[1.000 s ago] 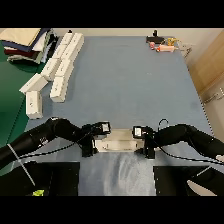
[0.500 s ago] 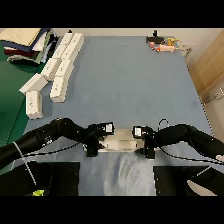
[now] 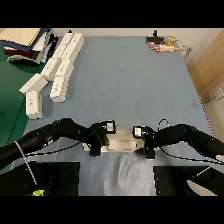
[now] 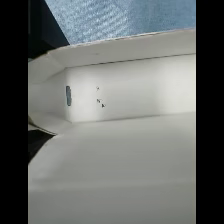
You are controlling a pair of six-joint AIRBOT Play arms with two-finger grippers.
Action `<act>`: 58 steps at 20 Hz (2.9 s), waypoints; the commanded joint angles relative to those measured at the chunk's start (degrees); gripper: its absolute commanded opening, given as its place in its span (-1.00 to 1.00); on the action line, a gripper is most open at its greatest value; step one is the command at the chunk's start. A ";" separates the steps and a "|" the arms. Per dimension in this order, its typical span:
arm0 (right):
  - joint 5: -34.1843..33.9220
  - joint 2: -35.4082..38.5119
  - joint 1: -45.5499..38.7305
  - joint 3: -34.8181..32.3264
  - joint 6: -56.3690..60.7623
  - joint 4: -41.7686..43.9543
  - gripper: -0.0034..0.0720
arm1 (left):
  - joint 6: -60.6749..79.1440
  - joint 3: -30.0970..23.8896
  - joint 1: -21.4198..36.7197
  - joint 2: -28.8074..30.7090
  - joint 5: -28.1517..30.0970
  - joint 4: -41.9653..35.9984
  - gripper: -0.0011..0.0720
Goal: Fold the box.
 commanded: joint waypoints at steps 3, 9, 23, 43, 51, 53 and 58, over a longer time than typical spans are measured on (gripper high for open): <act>0.00 0.00 0.02 0.02 0.00 0.02 0.45 | 1.42 0.04 0.00 -0.48 1.57 -2.97 -0.38; 0.00 0.00 0.02 0.02 0.02 0.02 0.45 | 1.16 0.04 0.00 -2.08 1.57 -6.03 0.79; 0.00 0.00 0.04 0.02 0.00 0.02 0.45 | -40.85 2.97 0.13 11.91 -9.86 21.18 -0.93; 0.00 0.00 0.02 0.02 0.00 0.02 0.45 | -80.35 -4.04 17.62 11.78 -18.32 22.58 -0.93; 0.00 0.00 0.04 0.02 0.00 0.02 0.45 | -74.95 -3.26 17.62 10.49 -18.49 16.83 -0.93; 0.00 0.00 0.02 0.02 0.00 0.02 0.45 | -74.79 -3.28 17.62 12.39 -19.47 15.45 -0.93; 0.00 0.00 0.02 0.02 0.00 0.02 0.45 | -62.86 -3.32 17.59 13.14 -17.88 -0.63 -0.93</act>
